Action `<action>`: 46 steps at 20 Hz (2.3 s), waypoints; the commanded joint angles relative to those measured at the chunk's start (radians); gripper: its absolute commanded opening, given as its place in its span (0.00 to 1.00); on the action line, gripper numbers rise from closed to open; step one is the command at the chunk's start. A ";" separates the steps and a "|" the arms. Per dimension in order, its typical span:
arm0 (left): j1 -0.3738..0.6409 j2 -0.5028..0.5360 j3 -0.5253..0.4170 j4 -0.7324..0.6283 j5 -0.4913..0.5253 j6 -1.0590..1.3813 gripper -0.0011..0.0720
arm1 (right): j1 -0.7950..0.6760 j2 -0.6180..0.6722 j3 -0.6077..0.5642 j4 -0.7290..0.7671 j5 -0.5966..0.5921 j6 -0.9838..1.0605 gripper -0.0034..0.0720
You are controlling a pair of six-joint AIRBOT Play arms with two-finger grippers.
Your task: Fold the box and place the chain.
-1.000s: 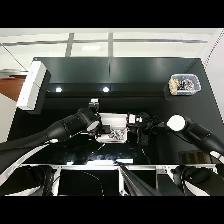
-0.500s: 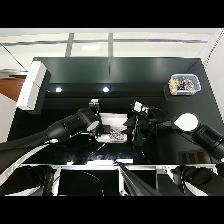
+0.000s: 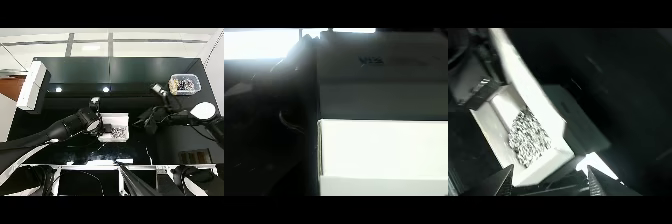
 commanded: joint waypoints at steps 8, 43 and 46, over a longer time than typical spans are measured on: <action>0.003 0.001 0.122 0.003 -0.143 0.163 0.60 | -0.115 0.001 0.007 -0.014 0.116 0.125 0.77; 0.497 0.208 -0.399 -1.003 0.085 2.664 0.98 | -0.115 0.001 0.007 -0.015 0.059 0.125 0.77; 0.497 0.183 -0.399 -1.002 0.106 2.676 0.98 | -0.115 0.001 0.007 -0.015 0.058 0.125 0.77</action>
